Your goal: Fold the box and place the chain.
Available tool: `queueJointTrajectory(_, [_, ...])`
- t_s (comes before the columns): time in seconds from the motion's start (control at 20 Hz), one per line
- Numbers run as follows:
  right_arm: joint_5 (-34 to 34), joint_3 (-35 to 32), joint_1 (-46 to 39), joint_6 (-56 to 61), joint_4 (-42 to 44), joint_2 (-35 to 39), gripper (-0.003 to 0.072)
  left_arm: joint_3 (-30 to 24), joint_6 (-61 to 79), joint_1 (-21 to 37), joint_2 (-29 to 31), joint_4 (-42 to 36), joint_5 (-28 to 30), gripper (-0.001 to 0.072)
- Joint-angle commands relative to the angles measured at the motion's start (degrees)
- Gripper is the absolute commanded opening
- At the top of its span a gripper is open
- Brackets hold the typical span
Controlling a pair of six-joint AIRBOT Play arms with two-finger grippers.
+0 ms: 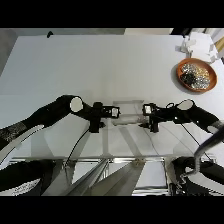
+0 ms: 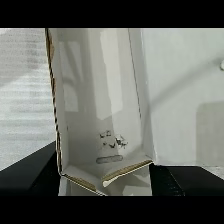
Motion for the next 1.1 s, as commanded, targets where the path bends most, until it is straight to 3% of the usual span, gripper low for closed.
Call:
queueJointTrajectory(0.0, [0.00, -0.02, 0.02, 0.02, 0.02, 0.04, 0.0413, -0.02, 1.18, -0.20, -0.02, -2.40, 4.24, 0.0374])
queueJointTrajectory(0.25, [0.00, 0.00, 0.02, 0.02, 0.02, 0.04, 0.0413, -0.02, 4.28, -1.70, -0.15, -4.66, 3.78, 0.0365])
queueJointTrajectory(0.35, [0.00, 0.00, 0.02, 0.02, 0.02, 0.04, 0.0413, -0.02, 4.74, -1.88, -0.20, -5.20, 3.76, 0.0317])
queueJointTrajectory(1.05, [0.00, -0.02, 0.02, 0.02, 0.02, 0.04, 0.0413, -0.02, 4.74, -2.16, -1.81, -8.37, 4.04, 0.0308])
